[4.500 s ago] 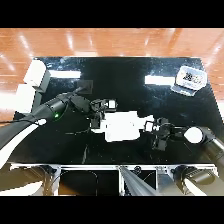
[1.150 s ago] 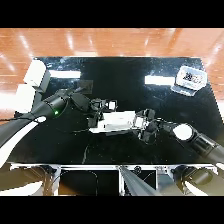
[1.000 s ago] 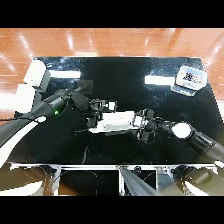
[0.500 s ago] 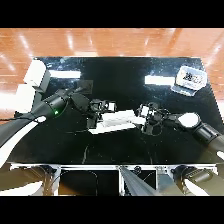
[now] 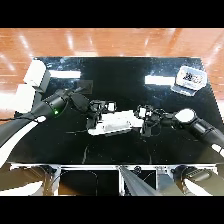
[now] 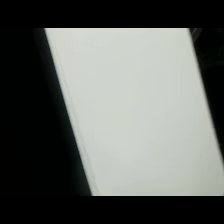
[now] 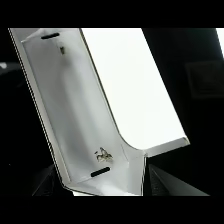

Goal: Fold the box and place the chain.

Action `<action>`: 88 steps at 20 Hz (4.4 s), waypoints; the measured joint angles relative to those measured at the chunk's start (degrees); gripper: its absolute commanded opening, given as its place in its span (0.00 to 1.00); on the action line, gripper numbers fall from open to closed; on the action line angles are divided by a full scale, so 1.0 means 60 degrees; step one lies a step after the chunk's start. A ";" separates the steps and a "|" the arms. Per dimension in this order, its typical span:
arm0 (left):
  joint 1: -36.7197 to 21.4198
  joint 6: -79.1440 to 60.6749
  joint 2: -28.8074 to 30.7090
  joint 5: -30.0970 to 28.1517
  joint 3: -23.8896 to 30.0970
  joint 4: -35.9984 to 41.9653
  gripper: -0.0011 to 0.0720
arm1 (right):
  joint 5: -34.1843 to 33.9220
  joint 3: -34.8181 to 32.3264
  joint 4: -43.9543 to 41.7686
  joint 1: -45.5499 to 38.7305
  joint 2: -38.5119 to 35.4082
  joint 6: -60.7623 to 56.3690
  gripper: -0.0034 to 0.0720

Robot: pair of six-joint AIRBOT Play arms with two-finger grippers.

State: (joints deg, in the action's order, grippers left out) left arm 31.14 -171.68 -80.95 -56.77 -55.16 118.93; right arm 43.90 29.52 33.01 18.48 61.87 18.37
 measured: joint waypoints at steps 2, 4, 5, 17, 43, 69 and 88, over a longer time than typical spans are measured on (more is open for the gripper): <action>0.0000 0.0000 0.0000 -0.0011 0.0000 0.0000 0.04 | 0.0058 0.0069 -0.0171 -0.0004 0.0215 0.0131 0.92; 0.0000 0.0000 0.0000 -0.0011 0.0000 0.0000 0.04 | 0.0084 0.0193 -0.0291 -0.0033 0.0441 0.0200 0.92; 0.0000 0.0000 0.0000 -0.0011 0.0000 0.0000 0.04 | 0.0080 0.0248 -0.0335 -0.0055 0.0528 0.0226 0.92; -0.0004 0.0000 0.0000 0.0025 0.0000 -0.0015 0.04 | 0.0594 0.0444 -0.0838 -0.0022 0.1231 0.0721 0.99; 0.0135 0.1147 -0.0004 0.0127 0.0000 0.0120 0.04 | 0.0594 0.0452 0.0120 0.0885 0.1406 -0.0138 0.99; 0.0131 0.1501 -0.0131 -0.0233 -0.0138 -0.0288 0.04 | 0.0459 0.0452 0.0248 0.0801 0.1494 -0.0240 0.99; 0.0175 0.1938 -0.0288 -0.0481 -0.0153 -0.0222 0.04 | 0.0342 0.0412 0.0087 0.0812 0.1800 -0.0095 0.84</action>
State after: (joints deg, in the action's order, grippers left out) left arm 32.18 -160.05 -82.67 -59.66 -56.07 117.60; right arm 45.95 31.99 33.54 23.35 72.66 17.80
